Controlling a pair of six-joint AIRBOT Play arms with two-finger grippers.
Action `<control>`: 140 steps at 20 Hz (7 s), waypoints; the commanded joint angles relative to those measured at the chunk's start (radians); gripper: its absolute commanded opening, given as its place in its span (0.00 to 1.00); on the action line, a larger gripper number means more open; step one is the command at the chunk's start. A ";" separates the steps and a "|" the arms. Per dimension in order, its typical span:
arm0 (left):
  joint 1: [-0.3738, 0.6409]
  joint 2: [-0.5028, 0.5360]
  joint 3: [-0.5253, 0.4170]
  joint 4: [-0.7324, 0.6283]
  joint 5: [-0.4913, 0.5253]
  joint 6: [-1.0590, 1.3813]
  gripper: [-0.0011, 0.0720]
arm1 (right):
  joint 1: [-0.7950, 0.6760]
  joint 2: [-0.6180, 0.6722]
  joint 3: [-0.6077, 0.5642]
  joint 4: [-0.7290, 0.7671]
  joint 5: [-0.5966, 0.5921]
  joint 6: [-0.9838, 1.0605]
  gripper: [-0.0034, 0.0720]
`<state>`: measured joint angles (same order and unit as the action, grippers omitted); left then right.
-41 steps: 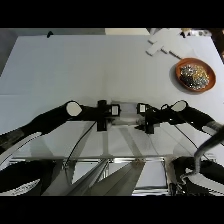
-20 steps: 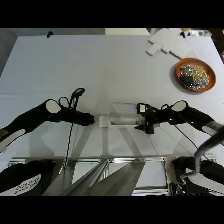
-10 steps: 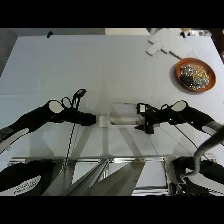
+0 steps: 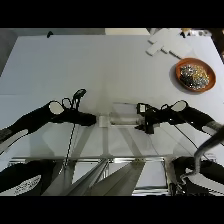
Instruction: Fold the box and place the chain.
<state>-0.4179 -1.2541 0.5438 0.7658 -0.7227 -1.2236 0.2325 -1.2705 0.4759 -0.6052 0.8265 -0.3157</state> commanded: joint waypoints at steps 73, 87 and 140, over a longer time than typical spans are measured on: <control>-0.286 -0.043 0.214 0.178 -0.058 -0.423 0.55 | 0.000 0.001 0.000 0.000 0.000 0.000 0.34; -0.339 -0.122 0.407 0.392 -0.221 -0.649 0.55 | 0.000 0.001 0.000 0.000 0.000 0.000 0.34; -0.494 -0.431 0.753 0.604 -0.518 -1.162 0.37 | 0.000 0.001 0.000 0.000 0.000 0.000 0.34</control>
<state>-0.9081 -1.6772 1.2953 1.3701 -1.2476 -2.3417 0.2329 -1.2701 0.4759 -0.6056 0.8265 -0.3161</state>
